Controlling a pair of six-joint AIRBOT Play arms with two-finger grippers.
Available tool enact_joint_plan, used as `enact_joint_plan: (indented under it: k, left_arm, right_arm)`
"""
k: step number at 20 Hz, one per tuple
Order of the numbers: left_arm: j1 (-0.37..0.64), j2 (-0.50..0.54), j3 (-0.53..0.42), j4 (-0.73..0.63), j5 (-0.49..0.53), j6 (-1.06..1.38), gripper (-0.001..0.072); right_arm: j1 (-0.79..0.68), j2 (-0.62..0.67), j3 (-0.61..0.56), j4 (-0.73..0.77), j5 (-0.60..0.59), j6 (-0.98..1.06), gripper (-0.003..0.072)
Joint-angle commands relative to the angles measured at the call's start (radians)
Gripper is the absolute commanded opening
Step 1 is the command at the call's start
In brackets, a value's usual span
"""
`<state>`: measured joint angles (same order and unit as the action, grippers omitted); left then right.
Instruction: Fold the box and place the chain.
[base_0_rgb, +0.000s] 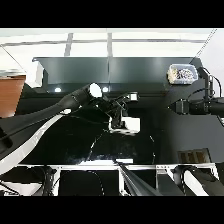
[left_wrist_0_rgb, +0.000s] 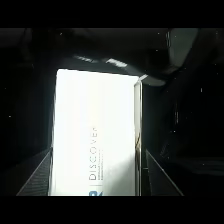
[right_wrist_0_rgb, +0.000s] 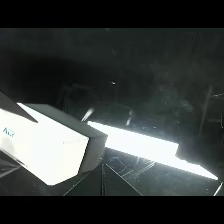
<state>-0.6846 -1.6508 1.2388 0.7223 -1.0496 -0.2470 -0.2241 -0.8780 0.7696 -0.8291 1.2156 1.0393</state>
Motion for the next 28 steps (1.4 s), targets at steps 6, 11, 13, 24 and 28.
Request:
enact_joint_plan:
  k: [6,11,13,24,28]
  left_arm:
    - [-0.037,-0.001,0.008,0.095,-0.003,-0.046,0.0714]
    - [-0.059,-0.001,0.008,0.166,0.009,-0.053,0.0713]
    - [-0.083,-0.005,0.008,0.217,0.070,-0.109,0.0713]
    - [-0.061,0.102,0.008,0.419,0.146,-0.410,0.0309]
    - [0.163,0.231,0.006,0.683,-0.039,-0.793,0.0309]
  right_arm:
    - [0.000,0.000,0.001,-0.001,-0.005,0.001,0.0016]
    - [0.000,0.000,0.001,-0.001,-0.005,0.001,0.0016]
    - [0.000,0.000,0.001,-0.001,-0.006,0.001,0.0016]
    - [0.000,0.000,0.001,-0.001,-0.016,0.005,0.0016]
    - [0.000,0.000,0.001,-0.001,-0.016,0.004,0.0016]
